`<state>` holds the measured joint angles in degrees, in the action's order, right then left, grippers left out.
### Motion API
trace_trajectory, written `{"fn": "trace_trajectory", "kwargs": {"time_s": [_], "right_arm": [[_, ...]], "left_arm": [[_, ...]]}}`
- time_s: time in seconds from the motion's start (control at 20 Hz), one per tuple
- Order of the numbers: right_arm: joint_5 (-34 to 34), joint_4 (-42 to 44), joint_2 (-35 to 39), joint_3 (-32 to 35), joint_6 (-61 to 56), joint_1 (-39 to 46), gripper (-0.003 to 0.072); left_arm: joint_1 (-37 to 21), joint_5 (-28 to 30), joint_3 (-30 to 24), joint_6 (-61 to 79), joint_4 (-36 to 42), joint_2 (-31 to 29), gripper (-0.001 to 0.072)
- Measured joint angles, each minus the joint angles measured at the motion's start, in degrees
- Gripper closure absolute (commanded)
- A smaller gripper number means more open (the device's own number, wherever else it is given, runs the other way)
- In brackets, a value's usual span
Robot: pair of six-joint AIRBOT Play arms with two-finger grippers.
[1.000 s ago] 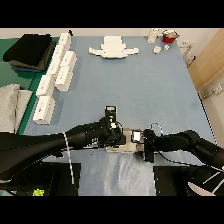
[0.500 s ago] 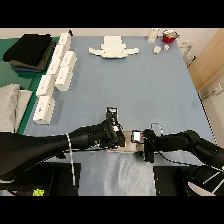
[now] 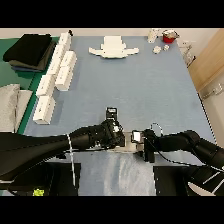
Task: Fold the box.
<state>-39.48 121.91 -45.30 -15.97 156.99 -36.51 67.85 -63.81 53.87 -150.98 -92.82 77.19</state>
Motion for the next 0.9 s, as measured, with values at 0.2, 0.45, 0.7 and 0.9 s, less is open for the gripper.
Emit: {"fn": "trace_trajectory", "kwargs": {"time_s": [0.2,0.45,0.7,0.9], "right_arm": [[0.02,0.02,0.00,-0.02,0.00,0.00,0.0187],[0.00,0.00,0.00,0.00,-0.02,-0.02,0.0187],[0.00,-0.02,0.00,-0.02,-0.02,0.00,0.0188],[0.00,-0.02,0.00,-0.02,-0.02,-0.02,0.0187]], "left_arm": [[0.00,0.15,0.09,-0.20,0.26,-0.20,0.0222],[0.00,-0.09,0.59,-0.20,0.37,-4.44,0.0222],[0.00,-5.42,0.72,4.26,0.79,-15.15,0.0687],[-0.63,-9.73,0.72,13.33,1.16,-23.43,0.0696]]}}
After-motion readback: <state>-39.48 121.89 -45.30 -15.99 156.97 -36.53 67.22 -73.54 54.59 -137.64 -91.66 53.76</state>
